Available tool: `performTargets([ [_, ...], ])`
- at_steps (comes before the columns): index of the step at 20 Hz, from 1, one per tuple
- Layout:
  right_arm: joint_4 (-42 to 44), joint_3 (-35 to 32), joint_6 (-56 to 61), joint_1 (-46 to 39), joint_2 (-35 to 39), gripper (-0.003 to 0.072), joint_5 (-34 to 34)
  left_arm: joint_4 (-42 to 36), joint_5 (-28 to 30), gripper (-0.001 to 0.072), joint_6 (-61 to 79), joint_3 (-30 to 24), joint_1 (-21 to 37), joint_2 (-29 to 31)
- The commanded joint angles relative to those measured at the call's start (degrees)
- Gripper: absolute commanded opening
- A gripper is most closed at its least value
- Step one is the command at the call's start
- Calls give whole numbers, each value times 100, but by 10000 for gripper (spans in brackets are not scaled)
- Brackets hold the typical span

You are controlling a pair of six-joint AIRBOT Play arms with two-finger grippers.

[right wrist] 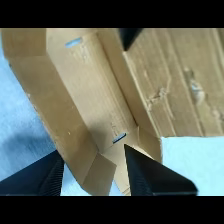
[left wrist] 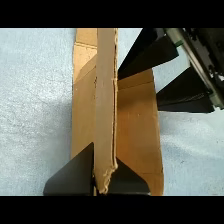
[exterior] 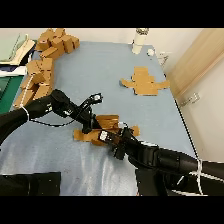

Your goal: Fold the box.

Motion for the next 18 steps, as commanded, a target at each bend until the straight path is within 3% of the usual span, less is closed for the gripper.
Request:
performTargets([
  [1,105,11,295,7,107,537,0,2,-2,14,2,-2,-2,2],
  [3,-68,24,291,4,133,597,0,2,0,15,2,-2,-2,2],
  [4,-175,57,291,2,168,708,-31,2,0,14,2,-2,-2,2],
  [14,160,68,-960,-656,417,717,-96,2,0,14,2,-2,-2,2],
  [18,205,68,-1648,-946,435,716,212,2,0,14,2,-2,-2,2],
])
